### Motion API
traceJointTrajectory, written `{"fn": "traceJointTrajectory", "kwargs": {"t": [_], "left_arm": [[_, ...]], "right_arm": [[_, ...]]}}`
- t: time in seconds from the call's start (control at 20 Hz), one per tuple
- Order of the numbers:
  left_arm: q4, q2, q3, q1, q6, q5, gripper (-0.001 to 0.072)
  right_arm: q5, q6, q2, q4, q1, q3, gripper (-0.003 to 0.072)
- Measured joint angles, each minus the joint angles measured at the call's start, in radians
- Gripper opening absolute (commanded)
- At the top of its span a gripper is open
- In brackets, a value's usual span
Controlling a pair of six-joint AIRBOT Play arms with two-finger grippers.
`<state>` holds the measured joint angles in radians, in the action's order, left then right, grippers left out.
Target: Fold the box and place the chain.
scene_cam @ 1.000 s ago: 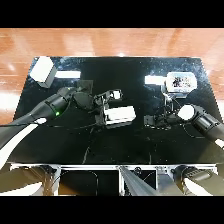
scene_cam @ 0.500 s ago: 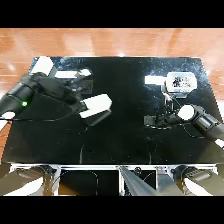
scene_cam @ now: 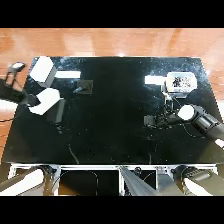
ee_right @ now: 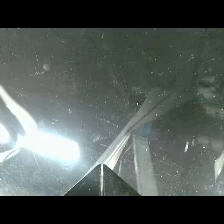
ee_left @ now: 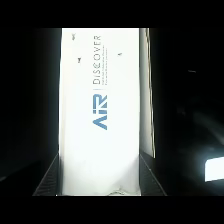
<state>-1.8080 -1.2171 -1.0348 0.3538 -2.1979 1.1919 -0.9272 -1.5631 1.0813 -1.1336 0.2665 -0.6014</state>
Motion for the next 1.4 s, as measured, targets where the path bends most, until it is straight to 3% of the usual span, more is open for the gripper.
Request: {"fn": "traceJointTrajectory", "kwargs": {"t": [0.15, 0.3, 0.8, 0.85, 0.9, 0.95, 1.3, 1.35, 1.4], "left_arm": [[-0.034, -0.024, 0.0, 0.118, -0.018, -0.056, 0.0018], [-0.049, -0.072, -0.003, 0.174, -0.043, -0.12, 0.0018], [-0.059, -0.212, -0.098, 0.192, -0.084, -0.214, 0.0037], [-0.059, -0.215, -0.104, 0.19, -0.084, -0.221, 0.0245], [-0.059, -0.217, -0.107, 0.187, -0.083, -0.226, 0.0593], [-0.059, -0.219, -0.11, 0.181, -0.083, -0.226, 0.0621], [0.043, -0.223, -0.174, 0.131, -0.006, -0.163, 0.0618], [0.061, -0.222, -0.2, 0.125, 0.027, -0.138, 0.0543], [0.07, -0.217, -0.231, 0.119, 0.063, -0.115, 0.0242]], "right_arm": [[0.005, 0.0, 0.0, -0.002, 0.0, 0.0, 0.003], [0.007, -0.006, 0.0, -0.002, 0.0, 0.0, 0.003], [0.003, -0.049, 0.0, -0.002, 0.0, 0.0, 0.003], [0.002, -0.049, 0.0, -0.002, 0.0, 0.0, 0.003], [-0.001, -0.05, 0.0, -0.002, 0.0, 0.0, 0.0029], [-0.004, -0.053, 0.0, -0.002, 0.0, 0.0, 0.003], [-0.025, -0.052, 0.0, -0.002, 0.0, 0.0, 0.0029], [-0.029, -0.048, 0.0, -0.007, 0.0, -0.005, 0.0029], [-0.033, -0.044, 0.0, -0.02, 0.0, -0.014, 0.0029]]}}
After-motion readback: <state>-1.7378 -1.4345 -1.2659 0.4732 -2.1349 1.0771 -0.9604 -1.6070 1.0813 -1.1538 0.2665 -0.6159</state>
